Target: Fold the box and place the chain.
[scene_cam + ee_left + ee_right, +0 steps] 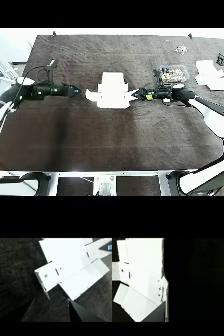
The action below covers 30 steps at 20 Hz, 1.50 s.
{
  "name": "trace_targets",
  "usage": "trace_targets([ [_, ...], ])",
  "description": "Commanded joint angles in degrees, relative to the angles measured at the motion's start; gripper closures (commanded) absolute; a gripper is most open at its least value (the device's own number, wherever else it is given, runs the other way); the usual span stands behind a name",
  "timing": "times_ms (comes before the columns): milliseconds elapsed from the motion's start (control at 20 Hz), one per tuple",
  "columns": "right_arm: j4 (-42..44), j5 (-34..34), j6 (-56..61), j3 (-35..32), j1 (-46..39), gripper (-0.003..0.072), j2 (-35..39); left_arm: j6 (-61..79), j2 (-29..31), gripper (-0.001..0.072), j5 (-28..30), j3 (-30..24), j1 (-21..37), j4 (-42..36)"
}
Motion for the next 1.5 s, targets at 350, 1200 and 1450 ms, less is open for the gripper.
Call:
trace_targets([
  [350,-1.2,0.5,-0.6,0.2,0.1,0.0683,0.0,-18.4,-29.2,0.0212,-22.4,45.0,-0.8,10.1],
  [1200,-1.2,2.2,-1.9,0.2,0.0,0.0683,0.0,-20.4,-36.8,0.0212,-14.7,52.2,-6.7,9.5],
  [1450,-1.2,1.4,-1.9,0.2,0.0,0.0683,0.0,-20.3,-38.0,0.0212,-16.1,52.2,-7.3,8.9],
])
